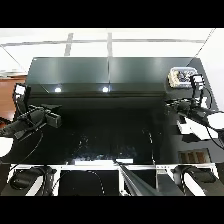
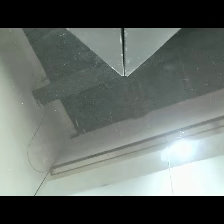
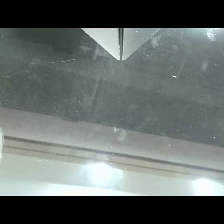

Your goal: Fold the box and place the chain.

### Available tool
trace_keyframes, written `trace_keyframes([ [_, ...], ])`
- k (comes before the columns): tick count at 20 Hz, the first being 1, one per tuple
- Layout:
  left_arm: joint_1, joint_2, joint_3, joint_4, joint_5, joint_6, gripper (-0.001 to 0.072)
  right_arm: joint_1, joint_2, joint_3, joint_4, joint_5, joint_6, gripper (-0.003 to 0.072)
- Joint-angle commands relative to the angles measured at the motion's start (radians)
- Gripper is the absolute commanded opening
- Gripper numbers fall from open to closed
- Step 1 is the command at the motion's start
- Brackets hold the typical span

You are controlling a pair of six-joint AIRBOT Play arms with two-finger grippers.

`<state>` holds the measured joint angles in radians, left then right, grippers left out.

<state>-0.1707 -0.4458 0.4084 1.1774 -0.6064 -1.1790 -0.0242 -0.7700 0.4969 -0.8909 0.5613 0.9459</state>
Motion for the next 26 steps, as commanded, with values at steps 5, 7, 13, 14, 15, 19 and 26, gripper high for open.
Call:
trace_keyframes([
  [5, -0.001, 0.000, 0.000, 0.000, 0.000, 0.000, 0.0029, -0.001, 0.001, 0.000, 0.000, 0.000, 0.000, 0.0023],
  [7, -0.001, 0.000, 0.000, 0.000, 0.000, 0.000, 0.0029, 0.000, 0.001, 0.000, 0.000, 0.000, 0.000, 0.0023],
  [13, -0.001, 0.000, 0.000, 0.000, 0.000, 0.000, 0.0029, -0.001, 0.001, 0.000, 0.000, 0.000, 0.000, 0.0023],
  [14, -0.001, 0.000, 0.000, 0.000, 0.000, 0.000, 0.0030, -0.001, 0.001, 0.000, 0.000, -0.003, 0.000, 0.0023],
  [15, -0.001, 0.000, 0.000, 0.000, 0.000, 0.000, 0.0029, -0.001, 0.001, 0.000, 0.000, -0.009, 0.000, 0.0023],
  [19, -0.001, 0.000, -0.001, -0.062, 0.027, -0.001, 0.0030, 0.000, 0.001, 0.000, 0.023, -0.035, 0.000, 0.0023],
  [26, -0.002, -0.054, -0.001, -0.114, 0.361, -0.006, 0.0118, 0.000, -0.002, -0.005, 0.023, 0.000, 0.002, 0.0709],
])
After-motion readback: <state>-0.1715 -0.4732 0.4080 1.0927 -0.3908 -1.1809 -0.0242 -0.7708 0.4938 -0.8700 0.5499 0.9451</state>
